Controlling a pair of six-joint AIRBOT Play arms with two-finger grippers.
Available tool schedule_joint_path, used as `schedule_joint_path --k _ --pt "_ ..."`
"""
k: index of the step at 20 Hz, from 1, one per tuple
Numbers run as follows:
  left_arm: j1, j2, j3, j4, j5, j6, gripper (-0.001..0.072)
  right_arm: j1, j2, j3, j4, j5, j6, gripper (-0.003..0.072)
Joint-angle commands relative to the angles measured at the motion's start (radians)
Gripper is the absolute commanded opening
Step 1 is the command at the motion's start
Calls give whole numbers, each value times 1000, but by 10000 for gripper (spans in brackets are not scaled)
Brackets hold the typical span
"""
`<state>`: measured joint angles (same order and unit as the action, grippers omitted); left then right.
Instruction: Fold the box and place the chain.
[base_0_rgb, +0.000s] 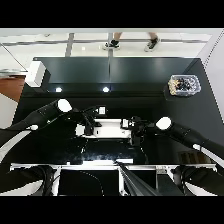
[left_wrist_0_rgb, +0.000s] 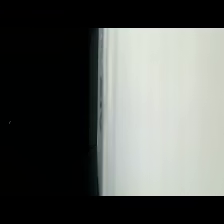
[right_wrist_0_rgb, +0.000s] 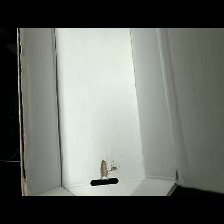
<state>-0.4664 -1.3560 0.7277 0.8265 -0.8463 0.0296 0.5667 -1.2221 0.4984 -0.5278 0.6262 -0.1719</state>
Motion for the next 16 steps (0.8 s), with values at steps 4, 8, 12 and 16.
schedule_joint_path --k 4,8,12,16 --pt "0 0 1 0 -1 0 30 3 -2 2 -9 -11 12 665" --pt "0 0 1 0 -1 0 30 3 -2 3 -5 -24 16 665" --pt "0 0 1 0 -1 0 30 3 -2 3 -6 -21 10 476" --pt "0 0 1 0 -1 0 30 3 -3 3 -6 -21 10 476"
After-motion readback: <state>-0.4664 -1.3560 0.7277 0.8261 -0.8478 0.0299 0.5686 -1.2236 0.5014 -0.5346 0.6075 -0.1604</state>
